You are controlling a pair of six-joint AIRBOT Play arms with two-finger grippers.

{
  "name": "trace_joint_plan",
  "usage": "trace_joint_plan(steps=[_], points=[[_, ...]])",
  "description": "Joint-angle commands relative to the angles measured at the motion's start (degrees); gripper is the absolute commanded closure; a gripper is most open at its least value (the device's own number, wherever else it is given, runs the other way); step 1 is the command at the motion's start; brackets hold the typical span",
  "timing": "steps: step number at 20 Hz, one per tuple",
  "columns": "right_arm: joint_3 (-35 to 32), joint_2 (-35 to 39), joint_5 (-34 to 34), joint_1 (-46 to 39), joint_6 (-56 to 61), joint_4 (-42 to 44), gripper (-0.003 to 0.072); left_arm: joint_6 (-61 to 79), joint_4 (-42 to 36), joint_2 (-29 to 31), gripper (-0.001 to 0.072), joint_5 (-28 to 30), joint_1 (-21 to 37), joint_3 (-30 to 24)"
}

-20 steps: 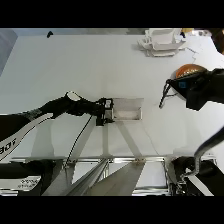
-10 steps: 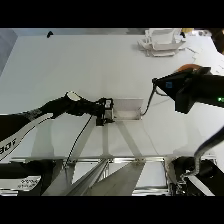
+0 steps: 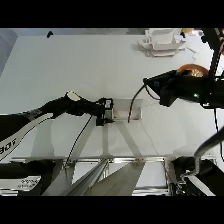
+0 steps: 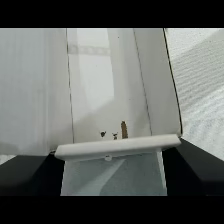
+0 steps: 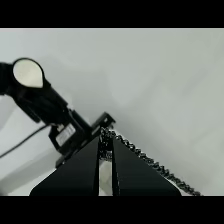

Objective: Fold the box and place the chain.

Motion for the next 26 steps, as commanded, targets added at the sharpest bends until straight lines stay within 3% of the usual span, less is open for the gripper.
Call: trace_joint_plan(steps=[1,13,17,26], points=[[-0.5,-0.3,-4.6,0.1,-3.6,5.4,0.0663,0.0,0.0,0.0,0.0697,0.0,0.0,0.0],[-0.5,-0.3,-7.1,0.1,-8.3,6.2,0.0663,0.0,0.0,0.0,0.0697,0.0,0.0,0.0],[-0.7,-1.1,-2.2,0.1,-9.2,4.8,0.0663,0.0,0.0,0.0,0.0697,0.0,0.0,0.0],[-9.4,-3.1,0.7,0.1,-11.1,6.3,0.0663,0.0,0.0,0.0,0.0697,0.0,0.0,0.0]])
